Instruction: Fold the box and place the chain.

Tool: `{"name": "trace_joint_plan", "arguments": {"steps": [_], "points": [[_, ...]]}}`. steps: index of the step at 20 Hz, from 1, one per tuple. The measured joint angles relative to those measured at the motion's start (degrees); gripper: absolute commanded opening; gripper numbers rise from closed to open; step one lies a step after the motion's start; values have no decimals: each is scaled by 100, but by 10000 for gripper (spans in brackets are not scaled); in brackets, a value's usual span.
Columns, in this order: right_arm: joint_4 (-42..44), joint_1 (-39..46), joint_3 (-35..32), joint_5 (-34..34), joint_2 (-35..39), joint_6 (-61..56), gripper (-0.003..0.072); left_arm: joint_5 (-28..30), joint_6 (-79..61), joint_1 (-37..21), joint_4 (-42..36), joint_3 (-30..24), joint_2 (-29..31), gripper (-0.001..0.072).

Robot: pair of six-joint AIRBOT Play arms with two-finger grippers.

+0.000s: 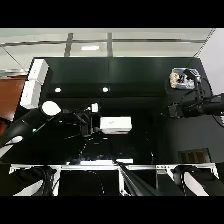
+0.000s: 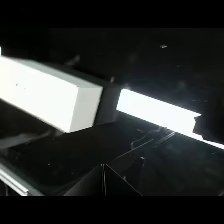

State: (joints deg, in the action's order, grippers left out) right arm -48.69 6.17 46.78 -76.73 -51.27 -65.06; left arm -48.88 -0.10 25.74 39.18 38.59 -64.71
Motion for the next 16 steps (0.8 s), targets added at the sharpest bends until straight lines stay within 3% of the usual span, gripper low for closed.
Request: {"name": "trace_joint_plan", "arguments": {"steps": [4, 11, 16], "points": [[-66, 68, -46, 164, 63, -39, 11, 181, 485, 326, -168, 280, -9, 716], [-83, 90, -63, 334, 79, -55, 11, 315, 1255, 691, -256, 1154, -1266, 710], [-90, 94, -63, 374, 79, -55, 11, 26, 1438, 737, -254, 1375, -1631, 709]]}}
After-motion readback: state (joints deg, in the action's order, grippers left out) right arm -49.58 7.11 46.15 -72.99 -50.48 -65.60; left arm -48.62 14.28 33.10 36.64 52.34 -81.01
